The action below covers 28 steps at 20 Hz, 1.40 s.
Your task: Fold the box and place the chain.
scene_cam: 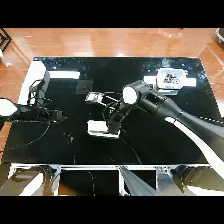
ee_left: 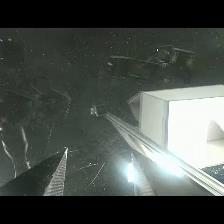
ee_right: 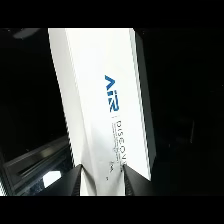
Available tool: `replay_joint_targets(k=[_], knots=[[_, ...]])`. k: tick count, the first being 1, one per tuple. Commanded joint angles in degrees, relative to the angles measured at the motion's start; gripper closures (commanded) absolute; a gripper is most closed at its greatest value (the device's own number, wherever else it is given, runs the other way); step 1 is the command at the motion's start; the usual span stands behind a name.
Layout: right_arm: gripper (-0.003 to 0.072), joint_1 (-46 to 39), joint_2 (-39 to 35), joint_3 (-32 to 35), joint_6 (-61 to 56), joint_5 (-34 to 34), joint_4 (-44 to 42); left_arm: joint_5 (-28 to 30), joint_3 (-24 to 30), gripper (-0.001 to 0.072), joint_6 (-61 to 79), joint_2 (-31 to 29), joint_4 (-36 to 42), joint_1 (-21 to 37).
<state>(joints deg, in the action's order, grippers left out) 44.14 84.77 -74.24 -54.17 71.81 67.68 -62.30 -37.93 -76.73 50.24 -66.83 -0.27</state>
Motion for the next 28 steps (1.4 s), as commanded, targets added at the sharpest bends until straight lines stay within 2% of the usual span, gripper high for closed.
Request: replay_joint_targets(k=[1, 11, 12, 28], knots=[[0.0384, 0.0, 0.0, 0.0, 0.0, 0.0, 0.0, 0.3, 0.0, 0.0201, 0.0, 0.0, 0.0, 0.0], [0.0396, 1.5, 0.2, 0.1, -2.2, -0.1, 1.3, 0.7, 0.0, 0.0201, 0.0, 0.0, 0.0, 0.0], [0.0558, 1.7, 0.2, 0.1, -2.3, -0.2, 2.6, 0.7, 0.0, 0.0201, 0.0, 0.0, 0.0, 0.0], [0.0529, 1.7, 0.2, 0.1, -2.6, -0.1, 2.8, 0.8, 0.0, 0.0201, 0.0, 0.0, 0.0, 0.0]])
